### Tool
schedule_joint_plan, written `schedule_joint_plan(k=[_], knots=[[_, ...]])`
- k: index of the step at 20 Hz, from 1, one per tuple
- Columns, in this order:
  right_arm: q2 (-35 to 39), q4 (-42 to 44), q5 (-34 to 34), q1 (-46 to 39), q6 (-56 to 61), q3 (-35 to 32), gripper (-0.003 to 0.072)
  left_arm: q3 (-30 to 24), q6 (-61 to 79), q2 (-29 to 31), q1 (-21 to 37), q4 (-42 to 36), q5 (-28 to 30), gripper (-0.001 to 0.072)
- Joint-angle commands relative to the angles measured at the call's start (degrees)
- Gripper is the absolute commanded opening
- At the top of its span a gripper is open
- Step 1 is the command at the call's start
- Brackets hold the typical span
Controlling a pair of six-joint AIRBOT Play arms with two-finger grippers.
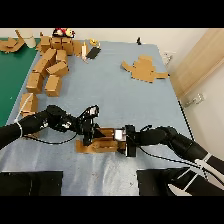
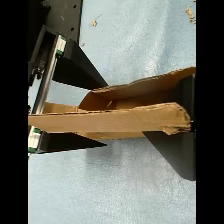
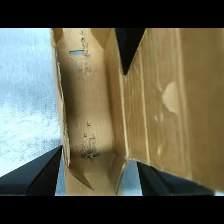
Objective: Fold the box.
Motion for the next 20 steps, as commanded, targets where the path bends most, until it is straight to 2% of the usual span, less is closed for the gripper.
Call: schedule_joint_plan(k=[1, 6, 20], knots=[[-1.97, -0.52, -0.52, -0.37, 0.11, 0.7, 0.0709, 0.0, 0.02, 0.0, 0.02, 0.02, 0.02, 0.0011], [-1.09, -1.38, -0.5, -0.37, 0.11, 0.7, 0.0709, 0.0, 0.02, 0.0, 0.02, 0.02, 0.02, 0.0011], [-5.01, 1.14, -0.22, 0.22, -0.22, 0.7, 0.0705, -0.02, 0.02, 0.0, 0.02, 0.02, 0.0, 0.0011]])
